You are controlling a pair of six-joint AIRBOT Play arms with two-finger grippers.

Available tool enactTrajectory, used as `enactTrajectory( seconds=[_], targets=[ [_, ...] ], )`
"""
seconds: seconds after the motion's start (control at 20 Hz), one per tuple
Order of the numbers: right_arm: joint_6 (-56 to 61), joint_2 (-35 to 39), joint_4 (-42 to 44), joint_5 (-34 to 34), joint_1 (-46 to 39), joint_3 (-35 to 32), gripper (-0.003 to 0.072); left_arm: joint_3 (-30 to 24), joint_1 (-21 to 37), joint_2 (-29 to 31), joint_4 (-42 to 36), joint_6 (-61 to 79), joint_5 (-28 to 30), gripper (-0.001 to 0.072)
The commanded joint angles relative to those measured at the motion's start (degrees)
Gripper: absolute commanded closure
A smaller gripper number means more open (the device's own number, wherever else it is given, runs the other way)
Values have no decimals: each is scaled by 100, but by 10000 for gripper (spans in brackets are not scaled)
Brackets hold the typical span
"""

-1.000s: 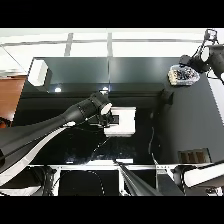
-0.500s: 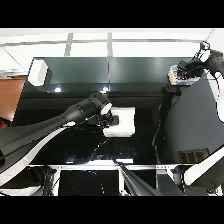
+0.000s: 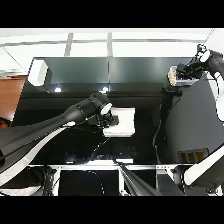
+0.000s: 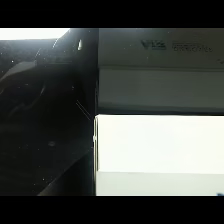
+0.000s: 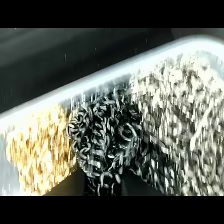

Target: Fold the box and place the chain.

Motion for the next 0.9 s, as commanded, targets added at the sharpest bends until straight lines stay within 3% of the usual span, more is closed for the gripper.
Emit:
enactTrajectory(
  seconds=[0.0,0.25,0.35,0.5,0.7,0.85],
  targets=[
    [-286,251,-4,437,-68,199,676,2,0,0,2,2,-2,684],
    [-1106,1379,190,1108,-120,428,677,2,0,0,0,2,-2,684],
    [-2194,2006,977,1228,-125,422,677,2,0,0,2,2,-9,684],
    [-2275,2966,1947,1248,-179,420,677,2,0,0,2,0,2,684],
    [-2275,4153,2874,1488,-157,-48,677,2,0,0,2,2,-4,684],
    [-2175,4933,2951,1674,68,-533,678,2,0,0,2,0,-4,684]
  ],
)
